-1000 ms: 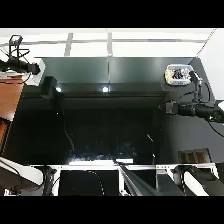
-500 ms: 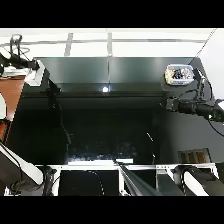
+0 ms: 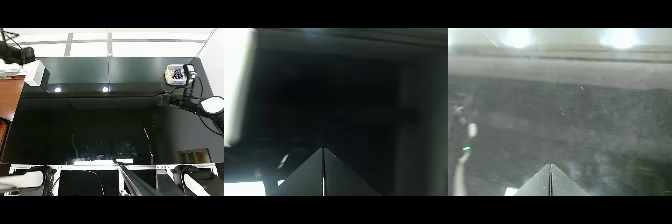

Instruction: Fold the box and place the chain.

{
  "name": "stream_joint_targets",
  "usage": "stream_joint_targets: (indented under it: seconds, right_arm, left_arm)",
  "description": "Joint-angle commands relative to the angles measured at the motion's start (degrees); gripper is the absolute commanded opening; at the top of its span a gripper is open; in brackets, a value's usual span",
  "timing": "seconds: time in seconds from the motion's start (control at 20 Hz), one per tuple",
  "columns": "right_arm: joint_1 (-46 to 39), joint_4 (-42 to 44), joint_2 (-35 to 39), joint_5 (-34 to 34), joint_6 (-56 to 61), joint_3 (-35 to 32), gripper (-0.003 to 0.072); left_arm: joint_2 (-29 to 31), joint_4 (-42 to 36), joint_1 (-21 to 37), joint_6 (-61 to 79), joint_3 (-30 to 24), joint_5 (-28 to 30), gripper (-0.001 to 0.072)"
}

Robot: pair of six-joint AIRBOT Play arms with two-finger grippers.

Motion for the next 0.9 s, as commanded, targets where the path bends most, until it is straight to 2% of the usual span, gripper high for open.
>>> stream_joint_targets:
  seconds: [0.0, 0.1, 0.15, 0.2, 0.3, 0.45, 0.85]
  right_arm:
    - [1.03, -14.93, -1.68, -3.34, 0.04, 0.13, 0.0019]
    - [0.63, -17.05, -1.68, -2.45, 0.04, 0.11, 0.0019]
    - [0.66, -17.03, -1.66, -2.40, 0.02, 0.11, 0.0019]
    - [0.63, -17.07, -1.66, -2.40, 0.02, 0.11, 0.0019]
    - [0.66, -17.05, -1.66, -2.40, 0.02, 0.11, 0.0019]
    - [0.66, -17.05, -1.66, -2.43, 0.02, 0.11, 0.0019]
    - [0.63, -17.07, -1.66, -2.43, 0.02, 0.11, 0.0019]
  left_arm:
    - [20.59, -4.20, -7.67, 2.40, -28.87, 13.79, 0.0028]
    - [29.62, -4.28, -11.23, 2.51, -42.64, 22.97, 0.0029]
    - [33.03, -4.31, -12.02, 2.51, -47.30, 26.05, 0.0029]
    - [36.02, -4.39, -12.35, 2.49, -51.06, 28.20, 0.0030]
    - [39.87, -4.37, -12.33, 2.51, -55.23, 28.79, 0.0030]
    - [40.41, -4.50, -12.35, 2.49, -57.07, 27.85, 0.0030]
    - [38.25, -4.50, -12.35, 2.49, -57.11, 28.57, 0.0031]
